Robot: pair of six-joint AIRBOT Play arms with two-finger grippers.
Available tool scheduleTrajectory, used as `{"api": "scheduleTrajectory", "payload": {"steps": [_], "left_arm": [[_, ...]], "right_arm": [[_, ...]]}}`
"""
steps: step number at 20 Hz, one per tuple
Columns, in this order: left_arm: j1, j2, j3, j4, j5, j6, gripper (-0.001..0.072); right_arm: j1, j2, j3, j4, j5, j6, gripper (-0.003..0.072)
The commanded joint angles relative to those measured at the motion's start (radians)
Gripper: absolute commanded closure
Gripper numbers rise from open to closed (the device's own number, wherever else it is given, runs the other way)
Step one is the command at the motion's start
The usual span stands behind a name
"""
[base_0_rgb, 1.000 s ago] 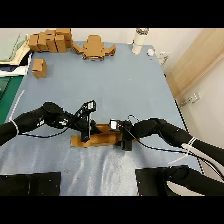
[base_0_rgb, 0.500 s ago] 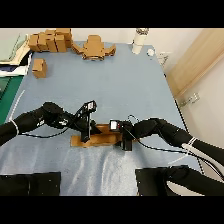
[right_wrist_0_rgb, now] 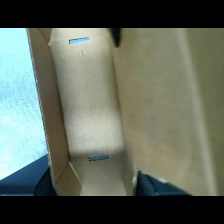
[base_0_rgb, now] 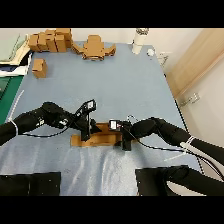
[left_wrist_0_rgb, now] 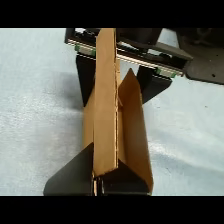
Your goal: Fold the box.
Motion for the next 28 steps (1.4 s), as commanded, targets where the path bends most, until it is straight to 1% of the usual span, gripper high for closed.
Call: {"api": "scheduleTrajectory", "payload": {"steps": [1,9,12,16,17,18,19,23,25,26,28], "left_arm": [[0.0,-0.001,0.0,0.001,0.034,0.0,0.0697],[0.0,-0.001,0.0,-0.064,0.011,-0.009,0.0697],[0.0,0.0,0.0,-0.063,0.007,-0.115,0.0697],[0.0,0.0,0.0,-0.063,-0.01,-0.143,0.0694],[0.001,0.0,0.0,-0.062,-0.016,-0.143,0.0668],[0.001,0.0,0.0,-0.062,-0.014,-0.144,0.0418],[0.002,0.0,0.0,-0.062,-0.014,-0.169,0.0329],[0.002,0.006,0.0,-0.054,-0.015,-0.196,0.0328],[0.003,0.024,0.0,-0.006,-0.011,-0.254,0.0327],[0.009,0.041,0.0,0.041,-0.01,-0.3,0.0322],[0.04,0.087,0.0,0.151,-0.003,-0.457,0.0093]], "right_arm": [[0.001,-0.003,-0.002,-0.002,-0.013,0.0,0.0165],[0.001,-0.003,-0.002,-0.002,-0.016,0.0,0.0166],[0.001,-0.003,-0.001,-0.002,-0.016,0.0,0.0165],[0.001,-0.003,-0.001,-0.002,-0.016,0.0,0.0166],[0.001,-0.003,-0.001,-0.003,-0.016,0.0,0.0166],[0.001,-0.003,-0.001,-0.003,-0.015,0.001,0.0166],[0.001,-0.003,-0.001,-0.003,-0.015,0.001,0.0166],[0.001,-0.003,-0.001,-0.003,-0.015,0.0,0.0165],[0.001,-0.003,-0.001,-0.003,-0.015,0.0,0.0165],[0.001,-0.003,-0.001,-0.003,-0.015,0.001,0.0165],[0.001,-0.003,-0.001,-0.003,-0.016,0.001,0.0165]]}}
